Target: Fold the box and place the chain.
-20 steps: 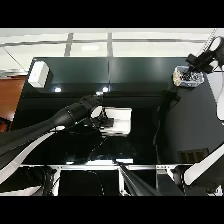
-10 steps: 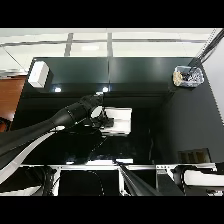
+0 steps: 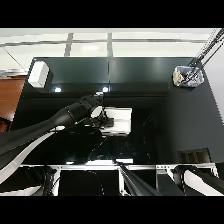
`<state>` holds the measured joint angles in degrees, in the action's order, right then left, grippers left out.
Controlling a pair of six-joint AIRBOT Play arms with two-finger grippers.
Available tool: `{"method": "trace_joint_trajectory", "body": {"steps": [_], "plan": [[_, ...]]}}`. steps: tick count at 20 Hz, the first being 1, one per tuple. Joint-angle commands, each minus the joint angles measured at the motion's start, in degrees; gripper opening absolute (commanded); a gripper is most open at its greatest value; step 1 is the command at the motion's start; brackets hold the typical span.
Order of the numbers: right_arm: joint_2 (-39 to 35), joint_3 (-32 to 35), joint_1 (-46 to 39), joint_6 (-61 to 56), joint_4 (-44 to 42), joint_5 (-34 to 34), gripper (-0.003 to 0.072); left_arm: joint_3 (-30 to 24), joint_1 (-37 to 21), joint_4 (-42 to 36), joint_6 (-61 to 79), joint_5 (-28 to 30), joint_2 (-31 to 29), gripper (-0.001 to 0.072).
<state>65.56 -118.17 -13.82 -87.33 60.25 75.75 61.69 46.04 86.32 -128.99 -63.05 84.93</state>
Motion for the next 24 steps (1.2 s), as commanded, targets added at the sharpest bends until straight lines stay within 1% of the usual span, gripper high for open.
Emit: {"method": "trace_joint_trajectory", "body": {"steps": [1,5,9,12,15,19,24], "plan": [[-4.48,0.00,1.57,0.85,-6.29,3.13,0.0007,0.02,-0.02,0.02,0.00,0.00,-0.02,0.0025],[-5.20,0.31,9.42,0.83,-6.60,11.15,0.0008,0.02,-0.02,0.02,0.00,0.00,-0.02,0.0025],[-5.18,2.82,17.90,0.83,-8.37,18.73,0.0010,0.02,-0.02,0.02,0.00,0.00,-0.02,0.0025],[-5.16,6.27,22.86,0.81,-8.41,21.31,0.0011,0.02,-0.02,0.02,0.00,0.00,-0.02,0.0025],[-5.14,11.69,27.26,0.83,-8.87,19.91,0.0011,0.02,-0.02,0.02,0.00,0.00,-0.02,0.0025],[-4.83,20.15,32.28,1.16,-9.55,12.98,0.0011,0.02,-0.02,0.02,0.00,0.00,-0.02,0.0025],[-4.63,30.86,36.41,2.91,-12.13,7.17,0.0012,0.02,-0.02,0.02,0.00,0.00,-0.02,0.0025]]}}
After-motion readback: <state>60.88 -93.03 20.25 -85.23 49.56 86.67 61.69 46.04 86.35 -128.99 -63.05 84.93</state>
